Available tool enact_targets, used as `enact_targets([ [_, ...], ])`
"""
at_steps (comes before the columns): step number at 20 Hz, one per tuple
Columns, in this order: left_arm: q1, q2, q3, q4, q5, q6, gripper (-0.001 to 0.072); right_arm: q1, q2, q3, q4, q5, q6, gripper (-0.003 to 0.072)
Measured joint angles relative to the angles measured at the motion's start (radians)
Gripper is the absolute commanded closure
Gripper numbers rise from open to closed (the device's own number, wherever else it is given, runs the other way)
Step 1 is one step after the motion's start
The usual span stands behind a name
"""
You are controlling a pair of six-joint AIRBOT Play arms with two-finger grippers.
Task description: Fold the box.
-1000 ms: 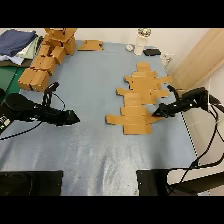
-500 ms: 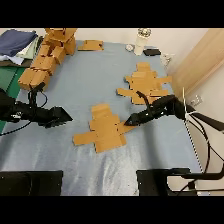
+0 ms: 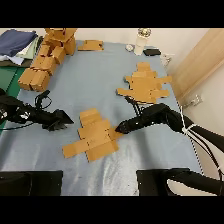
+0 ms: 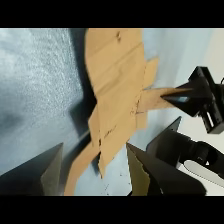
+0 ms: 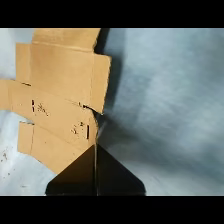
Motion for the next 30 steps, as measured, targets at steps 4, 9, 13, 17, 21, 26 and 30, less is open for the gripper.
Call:
enact_targets([
  [4, -0.005, -0.082, -0.001, -0.076, 0.023, 0.082, 0.0118, 0.077, 0.027, -0.005, 0.0, 0.02, 0.025, 0.0688],
  [9, -0.076, -0.168, -0.001, -0.135, 0.084, 0.148, 0.0118, 0.126, 0.056, -0.006, 0.0, 0.034, 0.051, 0.0688],
  [13, -0.112, -0.2, -0.001, -0.165, 0.111, 0.18, 0.0136, 0.135, 0.071, -0.006, -0.001, 0.039, 0.065, 0.0688],
  [17, -0.125, -0.21, -0.001, -0.235, 0.1, 0.263, 0.0381, 0.138, 0.076, -0.006, -0.004, 0.039, 0.072, 0.0688],
  [21, -0.128, -0.213, -0.001, -0.274, 0.045, 0.341, 0.0565, 0.138, 0.077, -0.006, -0.007, 0.039, 0.076, 0.0688],
  [26, -0.129, -0.225, -0.001, -0.29, -0.009, 0.424, 0.0703, 0.138, 0.077, -0.006, -0.012, 0.038, 0.082, 0.0688],
  [30, -0.129, -0.235, -0.001, -0.305, -0.04, 0.511, 0.0699, 0.138, 0.077, -0.007, -0.014, 0.057, 0.091, 0.0533],
])
